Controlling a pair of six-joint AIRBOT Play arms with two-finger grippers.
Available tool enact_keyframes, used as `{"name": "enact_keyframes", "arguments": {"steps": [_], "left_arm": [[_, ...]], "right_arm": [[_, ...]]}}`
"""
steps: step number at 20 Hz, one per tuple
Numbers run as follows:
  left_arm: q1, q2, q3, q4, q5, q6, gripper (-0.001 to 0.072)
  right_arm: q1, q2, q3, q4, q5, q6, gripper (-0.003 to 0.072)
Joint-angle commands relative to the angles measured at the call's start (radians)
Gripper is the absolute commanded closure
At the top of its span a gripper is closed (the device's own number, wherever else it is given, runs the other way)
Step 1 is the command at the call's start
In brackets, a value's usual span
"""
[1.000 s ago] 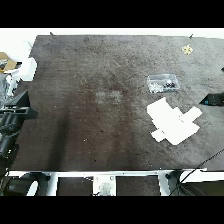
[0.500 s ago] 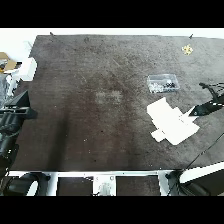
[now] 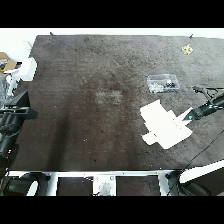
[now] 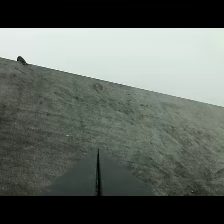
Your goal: Fold the box and place the chain.
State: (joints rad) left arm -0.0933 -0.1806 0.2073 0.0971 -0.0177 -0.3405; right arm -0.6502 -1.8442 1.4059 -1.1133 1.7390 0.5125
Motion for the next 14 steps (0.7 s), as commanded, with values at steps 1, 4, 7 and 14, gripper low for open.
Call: {"name": "enact_keyframes", "arguments": {"steps": [1, 4, 7, 14], "left_arm": [[0.000, 0.000, 0.000, 0.000, 0.000, 0.000, 0.0698], [0.000, 0.000, 0.000, 0.000, 0.000, 0.000, 0.0698], [0.000, 0.000, 0.000, 0.000, 0.001, 0.000, 0.0698], [0.000, 0.000, 0.000, 0.000, 0.001, 0.000, 0.0698]], "right_arm": [[0.018, 0.088, -0.130, 0.108, 0.035, 0.037, 0.0689], [0.050, 0.241, -0.354, 0.274, -0.053, 0.032, 0.0690], [0.111, 0.405, -0.600, 0.529, -0.202, 0.007, 0.0689], [0.495, 0.500, -0.756, 0.902, -0.739, -0.044, 0.0688]]}}
